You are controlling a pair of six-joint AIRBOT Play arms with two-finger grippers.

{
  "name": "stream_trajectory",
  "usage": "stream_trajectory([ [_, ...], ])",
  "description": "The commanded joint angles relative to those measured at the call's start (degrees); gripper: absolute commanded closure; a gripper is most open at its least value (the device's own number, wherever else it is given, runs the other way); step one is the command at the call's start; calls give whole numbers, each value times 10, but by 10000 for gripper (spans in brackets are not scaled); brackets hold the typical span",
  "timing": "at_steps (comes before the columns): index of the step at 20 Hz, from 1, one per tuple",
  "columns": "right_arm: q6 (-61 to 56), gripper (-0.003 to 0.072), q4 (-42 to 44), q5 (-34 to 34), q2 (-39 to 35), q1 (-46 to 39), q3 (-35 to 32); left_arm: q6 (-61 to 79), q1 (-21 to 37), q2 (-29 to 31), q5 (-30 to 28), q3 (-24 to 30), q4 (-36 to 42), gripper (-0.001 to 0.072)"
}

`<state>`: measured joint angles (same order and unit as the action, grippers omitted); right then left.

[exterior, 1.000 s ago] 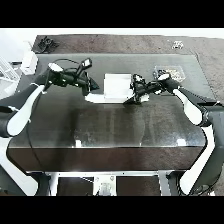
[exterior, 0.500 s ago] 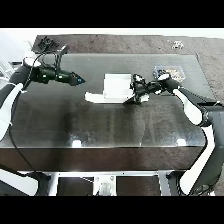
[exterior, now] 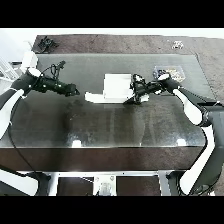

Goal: Fold the box and place the chain.

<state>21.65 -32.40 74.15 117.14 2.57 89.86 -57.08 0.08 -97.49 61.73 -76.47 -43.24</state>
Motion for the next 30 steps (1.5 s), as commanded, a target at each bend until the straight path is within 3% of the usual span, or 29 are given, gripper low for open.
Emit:
stream_trajectory([
  [1, 0, 57, 0, 0, 0, 0, 0, -26, 1, 0, -9, 6, -17, 687],
  [6, 0, 56, 0, 0, 0, 0, 0, -25, 0, -10, -40, 18, -23, 687],
  [15, 0, 56, 0, 0, 0, 0, 0, 6, -38, -77, -31, 18, 99, 685],
  [22, 0, 56, 0, 0, 0, 0, 0, 31, -97, -79, -98, 18, 134, 685],
  [26, 0, 57, 0, 0, 0, 0, 0, 75, -103, -76, -93, 17, 218, 683],
  [27, 0, 56, 0, 0, 0, 0, 0, 79, -103, -75, -84, 11, 227, 599],
  [28, 0, 56, 0, 0, 0, 0, 0, 78, -103, -74, -74, 4, 231, 331],
  [30, 0, 57, 0, 0, 0, 0, 0, 66, -103, -71, -61, -11, 231, 300],
])
